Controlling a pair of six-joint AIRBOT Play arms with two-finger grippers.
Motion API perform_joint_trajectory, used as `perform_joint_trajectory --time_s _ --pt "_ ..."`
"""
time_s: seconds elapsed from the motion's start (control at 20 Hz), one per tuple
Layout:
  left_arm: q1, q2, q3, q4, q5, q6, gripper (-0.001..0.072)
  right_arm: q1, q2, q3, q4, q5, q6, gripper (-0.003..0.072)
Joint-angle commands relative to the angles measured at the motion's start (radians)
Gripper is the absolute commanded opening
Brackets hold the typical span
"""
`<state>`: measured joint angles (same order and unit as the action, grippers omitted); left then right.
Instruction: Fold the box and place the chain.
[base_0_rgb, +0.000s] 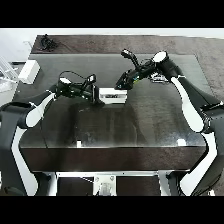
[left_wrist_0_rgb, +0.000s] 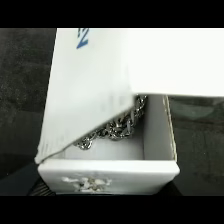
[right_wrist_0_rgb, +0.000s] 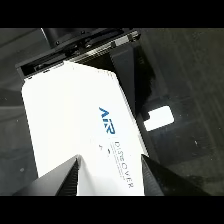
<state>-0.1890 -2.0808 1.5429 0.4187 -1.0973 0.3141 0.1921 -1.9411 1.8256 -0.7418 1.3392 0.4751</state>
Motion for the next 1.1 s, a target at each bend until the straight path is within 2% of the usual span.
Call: perform_joint_trajectory --time_s 0.0,0.1,0.15,0.4,1.05 --pt "0.000 -0.001 0.001 0.000 0.001 0.000 0.0355 0.008 -0.003 0.001 -0.011 -0.002 -0.009 0.0474" --pt "0.000 -0.001 0.001 0.000 0.001 0.000 0.0355 0.015 -0.003 0.000 -0.011 0.016 -0.034 0.0484" --pt "0.000 -0.001 0.001 0.000 0.001 0.000 0.0355 0.020 -0.003 0.000 -0.011 0.027 -0.045 0.0542" --pt "0.000 -0.001 0.001 0.000 0.000 0.000 0.0355 0.034 -0.010 0.000 -0.012 0.031 -0.121 0.0542" --pt "0.000 -0.001 0.001 0.000 -0.002 0.000 0.0356 0.037 -0.039 0.003 -0.026 -0.048 -0.121 0.0541"
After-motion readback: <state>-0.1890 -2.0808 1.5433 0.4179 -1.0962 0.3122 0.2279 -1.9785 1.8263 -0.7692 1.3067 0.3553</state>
